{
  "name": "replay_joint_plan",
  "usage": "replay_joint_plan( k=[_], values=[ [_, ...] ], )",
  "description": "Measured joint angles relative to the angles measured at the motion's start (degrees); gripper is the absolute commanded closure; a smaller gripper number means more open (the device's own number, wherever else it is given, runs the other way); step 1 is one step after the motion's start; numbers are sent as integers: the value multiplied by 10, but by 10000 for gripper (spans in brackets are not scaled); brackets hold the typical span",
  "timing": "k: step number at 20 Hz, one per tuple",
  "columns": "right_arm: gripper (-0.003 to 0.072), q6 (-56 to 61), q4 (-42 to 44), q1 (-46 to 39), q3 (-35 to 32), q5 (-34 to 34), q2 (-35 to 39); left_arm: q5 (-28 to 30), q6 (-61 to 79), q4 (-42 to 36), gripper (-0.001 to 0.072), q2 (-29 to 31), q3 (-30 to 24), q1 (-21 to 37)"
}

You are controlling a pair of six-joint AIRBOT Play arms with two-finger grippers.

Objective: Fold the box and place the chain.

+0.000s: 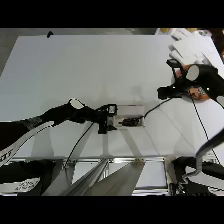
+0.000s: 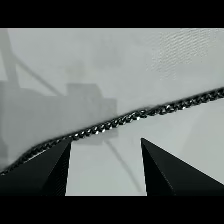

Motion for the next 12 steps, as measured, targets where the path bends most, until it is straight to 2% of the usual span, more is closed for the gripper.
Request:
replay_joint_plan(
  k=[2,11,12],
  values=[
    [292,1,-3,0,-3,-5,-13,0,0,0,395,0,0,0],
    [293,13,-8,0,-5,-30,-54,0,0,0,395,0,0,0],
    [319,17,-8,0,-5,-29,-60,0,0,0,395,0,0,0]
  ],
)
